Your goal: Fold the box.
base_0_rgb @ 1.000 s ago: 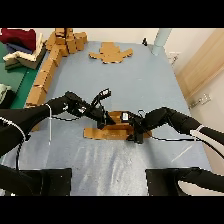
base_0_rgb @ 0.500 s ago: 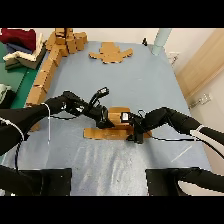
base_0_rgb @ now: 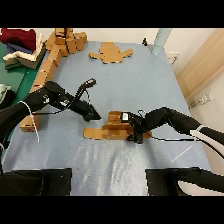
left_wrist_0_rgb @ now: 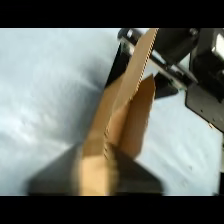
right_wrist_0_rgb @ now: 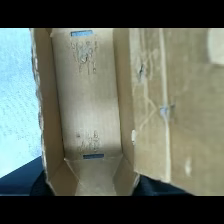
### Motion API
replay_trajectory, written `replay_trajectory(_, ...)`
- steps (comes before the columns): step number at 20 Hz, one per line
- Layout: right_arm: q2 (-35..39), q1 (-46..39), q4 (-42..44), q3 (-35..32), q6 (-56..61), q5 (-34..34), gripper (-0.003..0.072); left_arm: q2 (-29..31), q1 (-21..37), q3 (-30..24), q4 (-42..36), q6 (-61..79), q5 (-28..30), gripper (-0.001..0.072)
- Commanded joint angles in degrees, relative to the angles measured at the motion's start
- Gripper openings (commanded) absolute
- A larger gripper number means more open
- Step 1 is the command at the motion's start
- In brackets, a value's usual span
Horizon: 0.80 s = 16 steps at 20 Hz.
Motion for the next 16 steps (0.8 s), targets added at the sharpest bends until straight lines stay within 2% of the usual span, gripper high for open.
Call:
replay_trajectory(1, 0.0, 0.0, 0.0, 0.0, 0.0, 0.1, 0.0592, 1.2, -0.2, -0.6, 6.9, -20.3, -7.8, 0.0012)
replay_trajectory(3, 0.0, 0.0, 0.0, 0.0, 0.0, 0.0, 0.0592, 1.2, -3.5, -0.9, -0.4, -24.2, -8.2, 0.0012)
replay_trajectory(6, 0.0, 0.0, 0.0, 0.0, 0.0, 0.1, 0.0593, -0.2, -8.4, 2.1, -7.1, -25.4, 0.1, 0.0011)
replay_trajectory(11, 0.0, 0.0, 0.0, 0.0, 0.0, 0.1, 0.0593, -11.1, -9.2, 12.0, -6.7, -29.5, 4.7, 0.0011)
replay_trajectory(13, 0.0, 0.0, 0.0, 0.0, 0.0, 0.1, 0.0593, -15.1, -9.2, 13.4, -5.8, -30.6, 5.5, 0.0010)
replay_trajectory(16, 0.0, 0.0, 0.0, 0.0, 0.0, 0.1, 0.0592, -18.6, -9.6, 13.5, -0.6, -34.2, 5.9, 0.0009)
